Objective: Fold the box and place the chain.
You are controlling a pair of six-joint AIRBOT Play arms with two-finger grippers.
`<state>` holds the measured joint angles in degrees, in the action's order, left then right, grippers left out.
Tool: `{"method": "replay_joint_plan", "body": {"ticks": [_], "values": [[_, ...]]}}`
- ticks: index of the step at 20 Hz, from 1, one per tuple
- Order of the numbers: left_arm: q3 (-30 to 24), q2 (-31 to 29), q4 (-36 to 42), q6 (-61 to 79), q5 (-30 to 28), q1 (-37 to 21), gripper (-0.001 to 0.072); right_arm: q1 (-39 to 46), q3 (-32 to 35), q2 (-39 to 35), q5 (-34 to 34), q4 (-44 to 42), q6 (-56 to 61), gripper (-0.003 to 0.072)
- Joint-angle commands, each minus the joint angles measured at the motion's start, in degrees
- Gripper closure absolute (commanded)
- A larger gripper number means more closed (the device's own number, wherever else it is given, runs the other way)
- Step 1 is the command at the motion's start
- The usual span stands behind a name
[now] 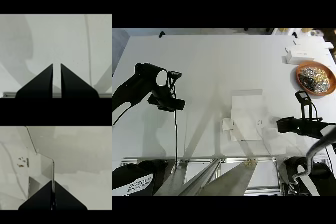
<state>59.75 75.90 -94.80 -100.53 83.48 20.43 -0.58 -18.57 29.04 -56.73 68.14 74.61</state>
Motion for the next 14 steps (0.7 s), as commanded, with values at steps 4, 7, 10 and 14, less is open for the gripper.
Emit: {"method": "replay_joint_plan", "body": {"ticks": [4,7,10,14], "values": [[-0.3,0.1,6.6,9.0,-14.5,0.0,0.0584,-2.2,1.6,-2.1,0.6,-1.0,0.6,0.0670],[-0.3,1.3,29.9,31.8,-17.6,0.0,0.0224,-2.2,1.6,-2.1,0.6,-1.0,0.6,0.0670],[-0.3,5.5,56.0,54.3,-17.1,0.4,0.0215,-2.2,1.6,-2.1,0.6,-1.0,0.6,0.0669],[-0.3,12.5,70.0,69.4,-16.4,2.3,0.0194,-2.2,1.6,-2.1,0.6,-1.0,0.6,0.0669]]}}
